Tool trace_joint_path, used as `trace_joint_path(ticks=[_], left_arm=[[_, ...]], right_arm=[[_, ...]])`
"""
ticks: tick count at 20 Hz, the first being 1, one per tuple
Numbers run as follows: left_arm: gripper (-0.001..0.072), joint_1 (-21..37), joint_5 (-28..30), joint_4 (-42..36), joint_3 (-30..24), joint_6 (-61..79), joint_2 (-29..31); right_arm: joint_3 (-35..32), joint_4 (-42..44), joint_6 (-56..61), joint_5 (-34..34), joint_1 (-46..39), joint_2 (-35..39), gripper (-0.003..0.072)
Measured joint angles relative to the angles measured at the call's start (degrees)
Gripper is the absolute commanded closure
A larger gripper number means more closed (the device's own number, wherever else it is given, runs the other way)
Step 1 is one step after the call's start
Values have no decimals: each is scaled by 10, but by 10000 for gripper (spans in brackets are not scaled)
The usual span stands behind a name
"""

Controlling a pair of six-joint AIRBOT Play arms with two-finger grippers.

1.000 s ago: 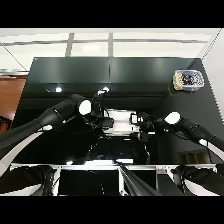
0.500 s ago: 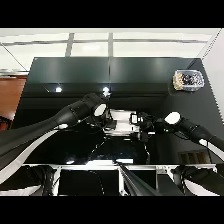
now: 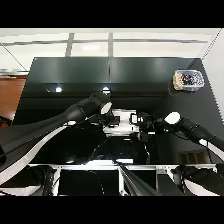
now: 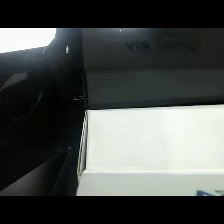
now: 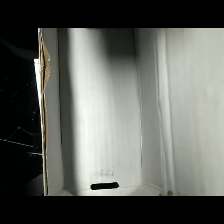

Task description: Fold the box and place the chain.

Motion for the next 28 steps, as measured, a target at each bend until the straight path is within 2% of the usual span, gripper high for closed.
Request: trace_joint_path(ticks=[1,2,7,8,9,10,17,18,20,21,23,24,26,27,28], left_arm=[[351,0,-2,0,1,-4,-1],[364,-1,-3,1,2,-7,-2],[364,-1,-10,1,4,-16,-9],[390,-1,-10,1,4,-16,-10],[607,-1,-10,0,4,-18,-10],[674,-1,-10,-1,4,-18,-11],[679,-1,-11,-1,5,-19,-12],[632,-1,-11,-2,5,-19,-12],[118,-2,-8,-2,5,-17,-12],[76,-2,-8,-5,5,-17,-12],[88,-2,-11,-3,5,-18,-12],[168,-2,-11,-2,5,-18,-12],[641,-2,-12,-2,5,-18,-12],[683,-2,-13,-1,5,-19,-12],[683,-2,-14,0,5,-19,-12]], right_arm=[[0,0,0,0,0,0,373],[0,0,0,0,0,0,373],[0,0,0,0,0,0,373],[0,0,0,0,0,0,373],[0,0,0,0,0,0,373],[0,0,0,0,0,0,372],[0,0,0,0,0,0,373],[0,0,0,0,0,0,373],[0,0,0,0,0,0,373],[0,0,-1,0,0,0,372],[0,0,-1,0,0,0,373],[0,0,-1,0,0,0,372],[0,0,-1,0,0,0,373],[0,0,0,0,0,0,372],[0,0,1,0,0,0,373]])
